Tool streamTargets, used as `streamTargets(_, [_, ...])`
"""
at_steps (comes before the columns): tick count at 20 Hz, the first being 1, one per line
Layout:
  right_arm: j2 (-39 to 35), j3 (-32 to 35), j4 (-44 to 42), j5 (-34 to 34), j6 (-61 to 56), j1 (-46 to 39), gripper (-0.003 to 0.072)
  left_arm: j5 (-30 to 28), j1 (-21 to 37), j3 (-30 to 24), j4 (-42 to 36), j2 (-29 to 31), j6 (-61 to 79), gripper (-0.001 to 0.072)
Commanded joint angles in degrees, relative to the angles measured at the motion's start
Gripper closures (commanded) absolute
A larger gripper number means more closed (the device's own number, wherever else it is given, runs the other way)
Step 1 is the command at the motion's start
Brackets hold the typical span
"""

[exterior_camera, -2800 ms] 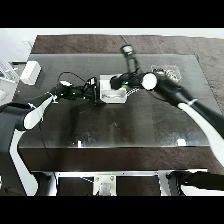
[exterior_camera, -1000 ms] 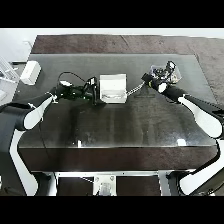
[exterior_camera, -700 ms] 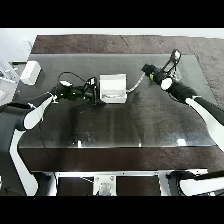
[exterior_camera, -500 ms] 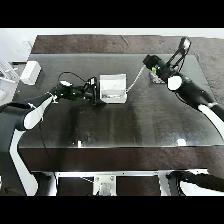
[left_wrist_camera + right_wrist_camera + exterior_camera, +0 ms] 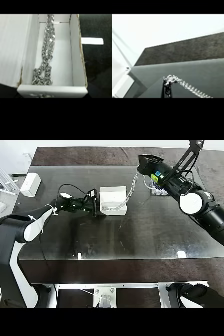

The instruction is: Fold the box and place the chain.

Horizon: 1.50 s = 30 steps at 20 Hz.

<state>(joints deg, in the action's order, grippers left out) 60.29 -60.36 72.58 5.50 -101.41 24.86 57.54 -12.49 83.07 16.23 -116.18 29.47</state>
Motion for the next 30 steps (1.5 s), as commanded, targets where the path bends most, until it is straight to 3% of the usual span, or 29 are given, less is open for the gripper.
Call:
streamTargets(1, [-0.8, 0.0, 0.5, 0.6, 0.0, 3.7, 0.0680, 0.0, 0.0, 0.0, 0.0, 0.0, 0.0, 0.0174])
streamTargets(8, [2.6, 0.6, 0.3, 1.7, -0.2, 6.9, 0.0680, 0.0, 0.0, 0.0, 0.0, 0.0, 0.0, 0.0174])
streamTargets(20, [21.0, 2.1, -2.1, 2.4, -0.8, 8.3, 0.0675, 0.0, 0.0, 0.0, 0.0, 0.0, 0.0, 0.0174])
streamTargets(21, [21.5, 2.1, -2.0, 3.1, -0.8, 8.2, 0.0653, 0.0, 0.0, 0.0, 0.0, 0.0, 0.0, 0.0174])
streamTargets(23, [21.6, 2.3, -0.9, 3.0, 1.0, 8.1, 0.0277, 0.0, 0.0, 0.0, 0.0, 0.0, 0.0, 0.0174])
streamTargets(24, [21.6, 2.3, -0.4, 2.9, 1.4, 7.8, 0.0347, 0.0, 0.0, 0.0, 0.0, 0.0, 0.0, 0.0174])
streamTargets(25, [21.6, 2.3, -0.3, 2.9, 1.4, 7.3, 0.0369, 0.0, 0.0, 0.0, 0.0, 0.0, 0.0, 0.0174])
streamTargets(26, [21.5, 2.3, -0.3, 3.0, 1.4, 6.7, 0.0318, 0.0, 0.0, 0.0, 0.0, 0.0, 0.0, 0.0174])
streamTargets(27, [21.1, 2.3, -0.3, 3.1, 1.4, 5.6, 0.0219, 0.0, 0.0, 0.0, 0.0, 0.0, 0.0, 0.0174])
streamTargets(30, [17.9, 4.1, -0.3, 3.2, 1.4, 0.0, 0.0184, 0.0, 0.0, 0.0, 0.0, 0.0, 0.0, 0.0174])
